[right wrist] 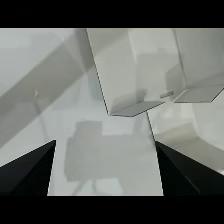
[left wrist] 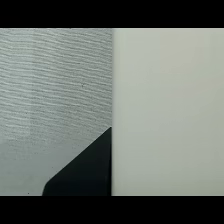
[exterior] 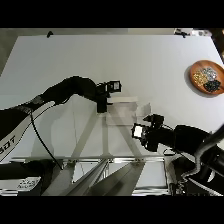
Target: Fold the box and place the chain.
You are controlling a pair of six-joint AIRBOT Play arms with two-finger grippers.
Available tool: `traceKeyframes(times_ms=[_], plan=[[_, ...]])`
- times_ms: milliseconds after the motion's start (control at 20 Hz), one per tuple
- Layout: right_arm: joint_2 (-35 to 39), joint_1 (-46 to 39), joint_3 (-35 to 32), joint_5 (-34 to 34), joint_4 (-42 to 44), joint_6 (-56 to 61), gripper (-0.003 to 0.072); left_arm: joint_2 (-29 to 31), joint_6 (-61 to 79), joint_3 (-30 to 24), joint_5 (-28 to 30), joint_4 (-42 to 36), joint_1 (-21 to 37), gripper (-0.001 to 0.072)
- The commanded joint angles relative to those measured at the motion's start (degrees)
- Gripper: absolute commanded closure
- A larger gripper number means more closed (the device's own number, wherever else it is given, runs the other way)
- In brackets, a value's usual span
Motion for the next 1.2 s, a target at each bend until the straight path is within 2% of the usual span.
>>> traceKeyframes(times_ms=[0,300,550,1050,1150], plan=[[0.3,0.7,-2.4,-6.7,-1.7,1.1,-0.0033,0.0,0.0,0.0,-0.2,0.0,0.0,0.0694],[-4.7,0.6,-5.7,-18.9,-1.2,-15.8,-0.0032,0.0,0.0,0.0,-0.2,0.0,0.0,0.0694],[-13.5,0.2,-5.7,-25.0,3.5,-19.5,-0.0027,0.0,0.0,0.0,-0.2,0.0,0.0,0.0694],[-14.8,-8.2,-5.6,-29.4,4.8,-19.1,-0.0015,0.0,0.0,0.0,-0.2,0.0,0.0,0.0694],[-14.8,-9.4,-5.6,-31.2,4.7,-15.7,-0.0012,0.0,0.0,0.0,-0.2,0.0,0.0,0.0694]])
